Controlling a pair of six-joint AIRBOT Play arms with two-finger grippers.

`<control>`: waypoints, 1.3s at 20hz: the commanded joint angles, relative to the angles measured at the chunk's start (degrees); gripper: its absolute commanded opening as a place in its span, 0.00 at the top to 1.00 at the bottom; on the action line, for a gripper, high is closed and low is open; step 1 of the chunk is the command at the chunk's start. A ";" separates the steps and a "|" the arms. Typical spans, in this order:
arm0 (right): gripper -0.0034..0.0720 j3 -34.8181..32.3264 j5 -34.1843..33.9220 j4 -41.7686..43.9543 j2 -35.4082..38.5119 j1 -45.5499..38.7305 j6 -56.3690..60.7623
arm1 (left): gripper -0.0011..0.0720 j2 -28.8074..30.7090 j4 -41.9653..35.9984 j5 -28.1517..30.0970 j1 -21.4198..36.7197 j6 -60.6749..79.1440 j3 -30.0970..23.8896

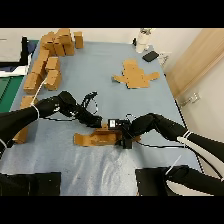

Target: Fold the box.

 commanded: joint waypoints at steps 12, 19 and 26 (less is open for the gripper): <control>0.27 -0.02 0.17 -0.24 -0.04 0.00 0.04 | 0.97 38.25 6.23 -9.46 2.75 27.39 -15.32; 0.27 -0.02 0.17 -0.94 -0.04 0.00 0.04 | 0.02 38.29 -11.32 3.43 10.71 67.12 -32.33; 0.27 -0.02 0.17 -1.07 -0.04 0.00 0.04 | 0.02 30.29 -14.84 12.63 4.59 76.72 -33.31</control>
